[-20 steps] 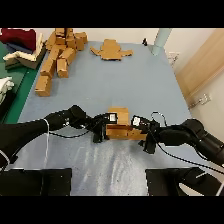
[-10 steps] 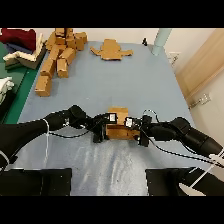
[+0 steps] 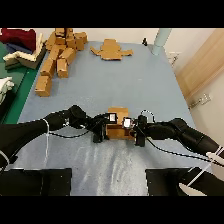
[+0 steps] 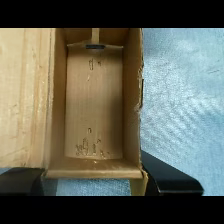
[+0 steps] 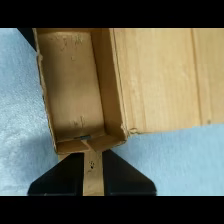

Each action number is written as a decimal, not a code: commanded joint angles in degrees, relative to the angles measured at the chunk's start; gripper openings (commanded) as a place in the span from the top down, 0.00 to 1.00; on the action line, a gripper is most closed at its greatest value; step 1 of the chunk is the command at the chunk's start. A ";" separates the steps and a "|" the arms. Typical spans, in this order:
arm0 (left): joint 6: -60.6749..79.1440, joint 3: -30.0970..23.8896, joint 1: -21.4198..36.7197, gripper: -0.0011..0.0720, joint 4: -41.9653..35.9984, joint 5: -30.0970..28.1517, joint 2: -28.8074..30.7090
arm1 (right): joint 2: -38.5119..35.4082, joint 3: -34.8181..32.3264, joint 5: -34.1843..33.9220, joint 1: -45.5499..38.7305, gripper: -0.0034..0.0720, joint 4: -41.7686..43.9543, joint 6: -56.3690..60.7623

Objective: Fold the box.

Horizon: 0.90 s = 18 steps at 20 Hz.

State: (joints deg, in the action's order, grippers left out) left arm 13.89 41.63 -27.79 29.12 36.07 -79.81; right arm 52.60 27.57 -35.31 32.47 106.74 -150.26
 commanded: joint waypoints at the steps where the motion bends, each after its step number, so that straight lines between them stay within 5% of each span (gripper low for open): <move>1: 0.00 -0.02 -0.02 0.44 0.00 -0.02 -0.02 | 0.94 -0.02 1.99 0.04 0.74 3.76 -3.98; 9: 0.00 -0.02 -0.02 0.44 0.00 -0.02 -0.02 | 2.82 -0.02 3.96 0.13 0.73 6.97 -9.11; 11: 0.02 -0.02 -0.02 0.44 0.00 -0.02 -0.02 | 2.82 -0.02 3.93 0.17 0.40 8.00 -9.29; 12: 0.02 -0.02 -0.02 0.44 0.00 -0.02 -0.02 | 2.82 -0.02 3.93 0.17 0.34 8.35 -9.27; 18: 0.02 -0.02 -0.04 0.44 0.00 -0.02 -0.02 | 4.11 -0.02 3.96 0.17 0.31 8.83 -9.49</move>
State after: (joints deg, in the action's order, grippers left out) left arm 13.82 41.63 -27.79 29.08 36.05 -79.81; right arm 56.14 27.57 -31.33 32.58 115.20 -159.46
